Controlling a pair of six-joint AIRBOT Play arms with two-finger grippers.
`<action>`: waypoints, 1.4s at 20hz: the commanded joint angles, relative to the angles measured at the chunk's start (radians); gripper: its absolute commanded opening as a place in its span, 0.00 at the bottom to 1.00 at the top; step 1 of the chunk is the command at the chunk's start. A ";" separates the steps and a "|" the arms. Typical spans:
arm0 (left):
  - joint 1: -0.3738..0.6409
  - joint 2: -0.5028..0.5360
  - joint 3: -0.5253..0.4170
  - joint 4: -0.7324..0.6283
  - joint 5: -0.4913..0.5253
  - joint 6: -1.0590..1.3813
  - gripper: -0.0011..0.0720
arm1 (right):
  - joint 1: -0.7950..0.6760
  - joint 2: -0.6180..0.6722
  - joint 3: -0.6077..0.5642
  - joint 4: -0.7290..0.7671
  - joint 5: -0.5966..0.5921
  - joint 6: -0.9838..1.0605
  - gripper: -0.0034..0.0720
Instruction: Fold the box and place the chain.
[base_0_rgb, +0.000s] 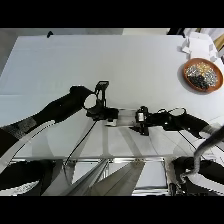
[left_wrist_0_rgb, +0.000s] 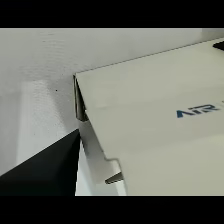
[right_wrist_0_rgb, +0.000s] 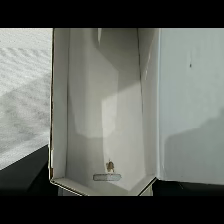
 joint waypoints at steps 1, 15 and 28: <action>-0.021 -0.040 0.046 0.043 -0.064 -0.068 0.63 | 0.000 0.000 0.000 0.000 0.000 0.000 0.49; -0.094 -0.157 0.187 0.153 -0.228 -0.336 0.63 | 0.000 0.000 0.000 0.000 0.000 0.000 0.49; -0.068 -0.191 0.183 0.112 -0.163 -0.387 0.52 | 0.000 0.000 0.000 0.000 0.000 0.000 0.49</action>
